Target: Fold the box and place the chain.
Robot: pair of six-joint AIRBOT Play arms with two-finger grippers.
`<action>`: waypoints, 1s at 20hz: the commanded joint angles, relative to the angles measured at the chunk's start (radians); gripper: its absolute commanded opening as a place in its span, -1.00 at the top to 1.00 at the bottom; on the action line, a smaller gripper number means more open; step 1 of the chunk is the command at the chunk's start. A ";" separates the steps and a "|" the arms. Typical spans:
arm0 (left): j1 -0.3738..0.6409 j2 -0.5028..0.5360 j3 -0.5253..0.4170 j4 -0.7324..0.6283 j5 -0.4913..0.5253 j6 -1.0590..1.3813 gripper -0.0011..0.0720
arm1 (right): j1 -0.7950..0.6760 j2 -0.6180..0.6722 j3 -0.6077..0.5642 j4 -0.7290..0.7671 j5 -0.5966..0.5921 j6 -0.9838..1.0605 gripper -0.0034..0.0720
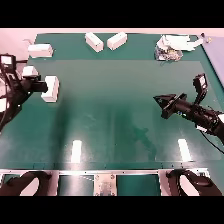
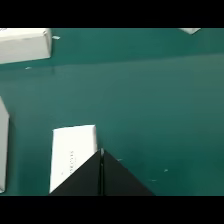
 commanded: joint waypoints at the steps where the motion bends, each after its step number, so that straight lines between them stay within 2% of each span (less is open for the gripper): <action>1: -0.009 0.144 -0.011 0.001 -0.194 -0.036 0.94 | 0.001 0.033 0.005 0.011 -0.046 0.031 0.89; 3: -0.077 0.245 -0.068 0.007 -0.151 0.013 0.94 | 0.002 0.087 -0.012 0.011 -0.099 0.037 0.89; 5: -0.191 0.349 -0.159 0.006 -0.068 0.040 0.93 | 0.002 0.159 -0.056 0.011 -0.176 0.037 0.89; 8: -0.373 0.464 -0.323 -0.002 0.142 0.008 0.94 | 0.002 0.289 -0.156 0.011 -0.299 0.037 0.89; 10: -0.474 0.490 -0.407 -0.002 0.247 -0.019 0.94 | 0.002 0.373 -0.230 -0.014 -0.358 0.037 0.89; 15: -0.620 0.486 -0.529 -0.002 0.317 -0.090 0.93 | 0.001 0.520 -0.391 -0.042 -0.371 0.037 0.88; 20: -0.626 0.486 -0.564 -0.002 0.296 -0.096 0.92 | 0.001 0.537 -0.455 -0.048 -0.369 0.037 0.88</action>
